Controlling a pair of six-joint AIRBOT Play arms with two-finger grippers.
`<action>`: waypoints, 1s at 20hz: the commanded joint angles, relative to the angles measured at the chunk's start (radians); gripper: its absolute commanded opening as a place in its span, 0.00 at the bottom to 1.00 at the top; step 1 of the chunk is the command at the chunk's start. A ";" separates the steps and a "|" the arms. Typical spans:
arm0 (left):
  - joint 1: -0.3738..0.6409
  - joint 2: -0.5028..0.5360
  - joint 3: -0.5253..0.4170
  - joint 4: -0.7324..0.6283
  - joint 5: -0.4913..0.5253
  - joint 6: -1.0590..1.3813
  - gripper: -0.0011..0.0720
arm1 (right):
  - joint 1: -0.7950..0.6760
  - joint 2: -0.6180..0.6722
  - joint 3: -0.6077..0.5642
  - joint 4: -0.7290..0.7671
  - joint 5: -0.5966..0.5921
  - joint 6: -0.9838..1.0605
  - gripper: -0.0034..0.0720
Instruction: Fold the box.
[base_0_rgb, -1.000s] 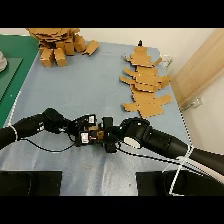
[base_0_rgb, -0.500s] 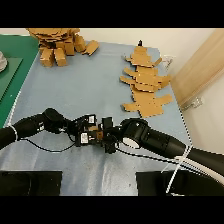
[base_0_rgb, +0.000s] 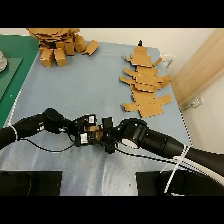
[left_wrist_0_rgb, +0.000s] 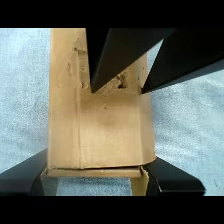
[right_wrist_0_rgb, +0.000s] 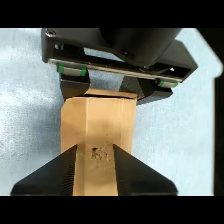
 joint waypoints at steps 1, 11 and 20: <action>0.000 0.000 0.000 0.000 0.000 0.000 0.56 | -0.001 -0.002 0.001 -0.062 0.002 0.037 0.46; 0.000 0.000 0.000 0.000 0.000 0.000 0.56 | 0.000 0.045 0.001 -0.062 0.021 0.063 0.25; 0.000 0.000 0.000 0.000 0.000 0.000 0.56 | 0.000 0.050 0.001 -0.062 0.015 0.063 0.25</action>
